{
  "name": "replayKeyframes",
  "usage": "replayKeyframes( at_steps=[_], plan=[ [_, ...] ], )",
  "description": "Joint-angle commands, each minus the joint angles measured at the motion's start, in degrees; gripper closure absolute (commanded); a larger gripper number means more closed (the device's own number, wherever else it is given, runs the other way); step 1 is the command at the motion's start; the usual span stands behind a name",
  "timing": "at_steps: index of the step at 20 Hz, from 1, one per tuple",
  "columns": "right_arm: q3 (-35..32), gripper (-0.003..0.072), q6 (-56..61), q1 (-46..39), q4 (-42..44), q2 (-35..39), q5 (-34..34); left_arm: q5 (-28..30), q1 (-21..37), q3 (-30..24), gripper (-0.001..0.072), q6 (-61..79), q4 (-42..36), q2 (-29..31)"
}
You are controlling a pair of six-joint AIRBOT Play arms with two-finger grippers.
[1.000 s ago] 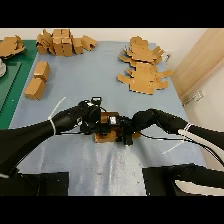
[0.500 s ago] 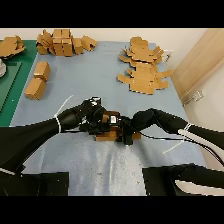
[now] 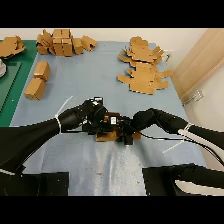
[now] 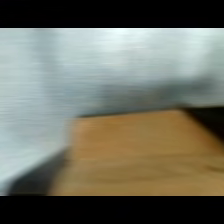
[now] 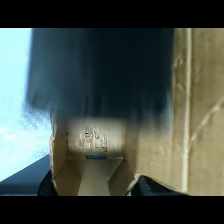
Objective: Fold the box.
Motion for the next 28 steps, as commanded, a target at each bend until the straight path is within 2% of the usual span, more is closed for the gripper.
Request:
replayKeyframes(
  at_steps=[1, 12, 13, 14, 15, 17, 18, 26, 27, 28],
  plan=[
    [0.0, 0.0244, 0.2, 0.0, 0.1, 0.0, 0.0, -1.6, 0.1, -0.1, 0.0175, -0.9, 1.0, -0.1],
    [0.0, 0.0244, 0.2, 0.0, 0.1, 0.0, 0.0, -4.9, 2.2, 0.0, 0.0184, -0.9, 1.7, 0.9],
    [0.0, 0.0244, 0.2, 0.0, 0.1, 0.0, 0.0, -4.9, 2.3, 0.0, 0.0320, -0.9, 1.7, 1.1],
    [0.0, 0.0244, 0.2, 0.0, 0.1, 0.0, 0.0, -4.8, 2.3, 0.0, 0.0488, -0.9, 1.7, 1.1],
    [0.0, 0.0244, 0.2, 0.0, 0.1, 0.0, 0.1, -4.6, 2.1, 0.0, 0.0546, -0.9, 1.6, 1.0],
    [0.0, 0.0244, 0.2, 0.0, 0.1, 0.0, 0.0, -4.1, 1.3, 0.0, 0.0548, -0.9, 1.6, 1.0],
    [0.0, 0.0244, 0.2, 0.0, 0.1, 0.0, 0.1, -4.2, 0.9, 0.0, 0.0708, -0.8, 1.7, 0.9],
    [0.0, 0.0244, 0.2, 0.0, 0.1, 0.0, 0.1, -4.2, 0.8, 0.0, 0.0696, -0.7, 1.7, 1.1],
    [0.0, 0.0244, 0.2, 0.0, 0.1, 0.0, 0.1, -4.2, 0.8, 0.0, 0.0565, -0.6, 1.7, 1.1],
    [0.0, 0.0244, 0.2, 0.0, 0.1, 0.0, 0.1, -4.2, 0.8, 0.0, 0.0223, -0.8, 1.7, 1.1]
  ],
)
